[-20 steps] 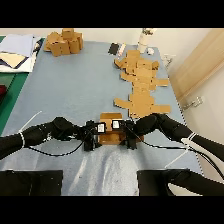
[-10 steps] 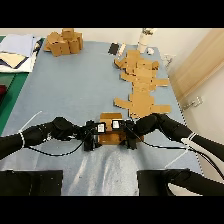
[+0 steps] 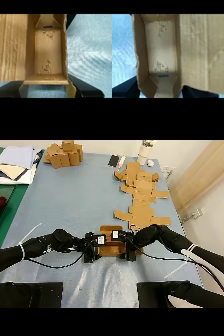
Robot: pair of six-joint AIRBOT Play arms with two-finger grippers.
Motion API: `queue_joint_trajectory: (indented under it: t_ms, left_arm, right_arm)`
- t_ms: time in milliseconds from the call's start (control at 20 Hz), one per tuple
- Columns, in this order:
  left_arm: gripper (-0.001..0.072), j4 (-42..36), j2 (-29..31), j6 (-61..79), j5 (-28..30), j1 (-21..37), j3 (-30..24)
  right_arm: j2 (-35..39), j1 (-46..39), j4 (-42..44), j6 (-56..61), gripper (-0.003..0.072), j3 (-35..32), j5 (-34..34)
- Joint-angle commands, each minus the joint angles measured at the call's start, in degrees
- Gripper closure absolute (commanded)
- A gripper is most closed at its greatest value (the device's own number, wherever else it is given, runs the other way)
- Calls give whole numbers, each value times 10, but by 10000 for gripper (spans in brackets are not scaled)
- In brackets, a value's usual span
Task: Fold the box.
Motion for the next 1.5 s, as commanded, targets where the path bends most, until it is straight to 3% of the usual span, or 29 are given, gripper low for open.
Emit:
queue_joint_trajectory:
  t_ms: [0, 350, 650, 800, 900, 1050, 1100, 1150, 1250, 1450]
  left_arm:
    - [99, -1, 0, 0, -2, 0, 0]
    - [99, -1, 0, 0, -3, 0, 0]
    - [99, -1, 0, 0, -3, 0, 0]
    - [99, -1, 0, 0, -2, 0, 0]
    - [99, -1, 0, 0, -2, 0, 0]
    - [99, -1, 0, 0, -2, 0, 0]
    - [99, -1, 0, 0, -2, 0, 0]
    - [99, -1, 0, 0, -2, 0, 0]
    - [99, -1, 0, 0, -3, 0, 0]
    - [99, -2, 0, 0, -3, 0, 0]
  right_arm:
    - [17, 0, -53, 79, -23, 8, -22]
    - [97, 0, -140, 228, -21, 8, -150]
    - [143, 0, -28, 495, -21, 8, -291]
    - [143, 0, 63, 654, -21, 7, -281]
    - [143, 1, 76, 735, -21, 7, -269]
    - [141, 1, 76, 787, -20, 7, -192]
    - [138, 1, 78, 812, 6, 7, -169]
    - [134, 1, 80, 831, 161, 7, -153]
    - [126, 1, 81, 855, 684, 7, -133]
    - [121, 1, 98, 908, 681, 8, -95]
